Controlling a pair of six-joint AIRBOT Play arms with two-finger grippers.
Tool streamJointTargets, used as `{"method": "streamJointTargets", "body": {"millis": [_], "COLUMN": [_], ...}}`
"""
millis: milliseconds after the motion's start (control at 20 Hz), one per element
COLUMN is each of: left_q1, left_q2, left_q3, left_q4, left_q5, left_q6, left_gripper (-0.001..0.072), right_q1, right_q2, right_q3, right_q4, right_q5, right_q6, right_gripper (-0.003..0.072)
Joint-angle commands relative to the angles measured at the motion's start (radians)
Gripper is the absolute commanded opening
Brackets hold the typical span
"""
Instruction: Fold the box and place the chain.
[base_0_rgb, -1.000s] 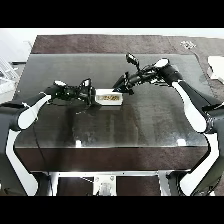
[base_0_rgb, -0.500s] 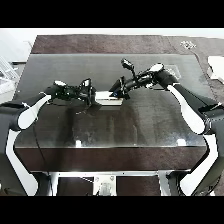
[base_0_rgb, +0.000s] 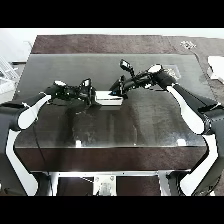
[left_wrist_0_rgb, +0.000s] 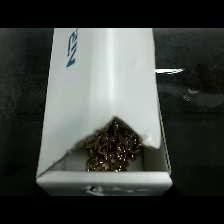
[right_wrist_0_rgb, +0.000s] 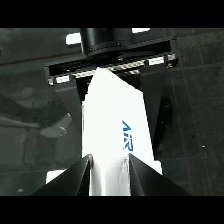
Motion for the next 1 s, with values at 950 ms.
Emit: {"method": "streamJointTargets", "body": {"millis": [950], "left_q1": [0.001], "left_q2": [0.0], "left_q3": [0.001], "left_q4": [0.0], "left_q5": [0.0], "left_q6": [0.002], "left_gripper": [0.049], "right_q1": [0.02], "right_q2": [0.001], "right_q3": [-0.024], "right_q4": [-0.064], "right_q5": [-0.043], "right_q6": [-0.02], "right_gripper": [0.0268]}}
